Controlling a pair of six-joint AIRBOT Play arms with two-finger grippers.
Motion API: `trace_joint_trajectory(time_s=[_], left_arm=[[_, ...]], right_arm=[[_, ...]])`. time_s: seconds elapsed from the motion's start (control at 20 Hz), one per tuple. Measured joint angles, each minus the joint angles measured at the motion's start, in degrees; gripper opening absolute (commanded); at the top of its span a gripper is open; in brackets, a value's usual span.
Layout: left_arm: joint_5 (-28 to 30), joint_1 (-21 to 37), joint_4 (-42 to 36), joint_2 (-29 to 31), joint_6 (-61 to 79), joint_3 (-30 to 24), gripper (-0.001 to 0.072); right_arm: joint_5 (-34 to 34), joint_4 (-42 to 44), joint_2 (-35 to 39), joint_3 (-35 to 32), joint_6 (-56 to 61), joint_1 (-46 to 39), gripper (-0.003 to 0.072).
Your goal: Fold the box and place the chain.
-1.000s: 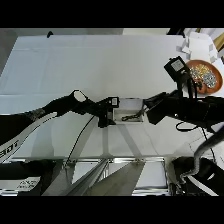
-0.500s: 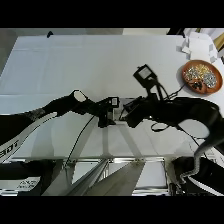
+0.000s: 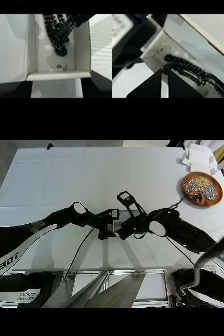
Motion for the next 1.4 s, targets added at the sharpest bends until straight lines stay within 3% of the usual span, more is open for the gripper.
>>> trace_joint_trajectory(time_s=[0.1, 0.2, 0.3, 0.6, 0.9, 1.1, 1.4], left_arm=[[0.0, 0.0, 0.0, 0.0, 0.0, 0.0, 0.0310], [0.0, 0.0, 0.0, 0.0, 0.0, 0.0, 0.0310], [0.0, 0.0, 0.0, 0.0, 0.0, 0.0, 0.0310], [0.0, 0.0, 0.0, 0.0, 0.0, 0.0, 0.0310], [0.0, 0.0, 0.0, 0.0, 0.0, 0.0, 0.0310], [0.0, 0.0, 0.0, 0.0, 0.0, 0.0, 0.0310], [0.0, 0.0, 0.0, 0.0, 0.0, 0.0, 0.0310]], right_arm=[[-0.2, 0.0, -1.4, 0.0, 0.6, 0.0, 0.0075], [-0.2, -0.1, -2.1, 0.0, 1.1, 0.0, 0.0209], [0.2, -0.2, -2.3, 0.0, 1.4, -0.1, 0.0249], [5.6, -0.9, 5.3, 0.1, 1.5, -7.2, 0.0248], [14.0, -8.7, 12.8, 0.1, 1.5, -22.5, 0.0250], [14.8, -13.1, 9.6, 0.1, 1.3, -33.3, 0.0348], [9.9, -15.0, -1.4, 0.2, 0.6, -39.6, 0.0346]])
